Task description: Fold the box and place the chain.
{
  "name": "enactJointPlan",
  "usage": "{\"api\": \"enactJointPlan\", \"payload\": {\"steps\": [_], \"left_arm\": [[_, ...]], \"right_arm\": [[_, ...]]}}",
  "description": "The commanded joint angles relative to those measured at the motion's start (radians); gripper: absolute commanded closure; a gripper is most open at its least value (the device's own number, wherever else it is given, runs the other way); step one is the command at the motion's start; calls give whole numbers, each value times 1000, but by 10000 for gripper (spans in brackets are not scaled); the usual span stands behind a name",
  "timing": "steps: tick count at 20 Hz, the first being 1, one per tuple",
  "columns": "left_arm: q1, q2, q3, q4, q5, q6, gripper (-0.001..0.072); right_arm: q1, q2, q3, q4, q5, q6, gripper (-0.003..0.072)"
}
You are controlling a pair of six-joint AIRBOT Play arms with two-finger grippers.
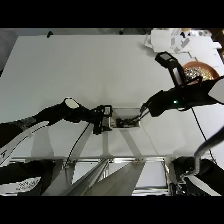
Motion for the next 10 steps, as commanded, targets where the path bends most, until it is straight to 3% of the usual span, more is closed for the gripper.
{"api": "enactJointPlan", "payload": {"steps": [1, 10], "left_arm": [[0, 1, 0, 0, 0, 0, 504], [0, 1, 0, 0, 0, 0, 504]], "right_arm": [[123, 12, 1, 34, -79, 24, 668], [309, -39, 0, 30, -274, 71, 668]]}}
